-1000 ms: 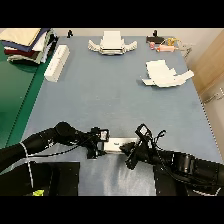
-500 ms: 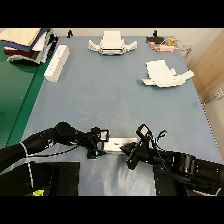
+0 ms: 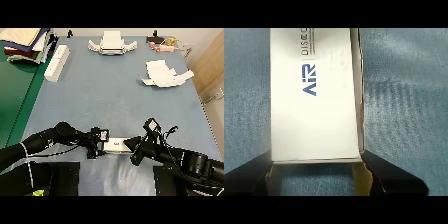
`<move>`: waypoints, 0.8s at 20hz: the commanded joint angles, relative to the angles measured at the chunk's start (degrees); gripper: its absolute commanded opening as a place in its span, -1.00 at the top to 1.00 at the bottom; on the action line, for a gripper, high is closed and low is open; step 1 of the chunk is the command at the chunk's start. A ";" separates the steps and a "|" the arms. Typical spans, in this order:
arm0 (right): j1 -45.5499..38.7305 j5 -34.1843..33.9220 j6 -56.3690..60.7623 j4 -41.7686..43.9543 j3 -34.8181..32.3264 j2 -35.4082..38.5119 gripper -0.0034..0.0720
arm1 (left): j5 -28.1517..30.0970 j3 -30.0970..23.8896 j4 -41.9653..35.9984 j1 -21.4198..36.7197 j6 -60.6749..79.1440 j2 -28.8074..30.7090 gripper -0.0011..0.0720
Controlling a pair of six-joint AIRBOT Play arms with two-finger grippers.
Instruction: Fold the box.
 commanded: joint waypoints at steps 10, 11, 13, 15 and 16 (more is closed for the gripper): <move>-0.26 -26.14 25.42 -27.56 8.48 2.71 0.79 | 0.52 2.84 19.63 15.39 -34.84 12.70 0.05; -0.26 -26.16 26.08 -27.80 8.48 2.60 0.79 | 0.57 3.06 22.34 19.85 -38.66 14.56 0.05; -0.26 -26.21 26.53 -27.87 8.48 2.60 0.79 | 1.09 3.32 26.47 31.04 -45.35 16.92 0.05; -0.26 -26.32 26.60 -27.89 8.48 2.60 0.79 | 1.27 4.22 28.89 44.09 -48.78 16.68 0.05; -0.26 -26.67 26.62 -27.89 8.48 2.60 0.79 | 1.27 4.92 28.96 50.60 -48.57 15.67 0.05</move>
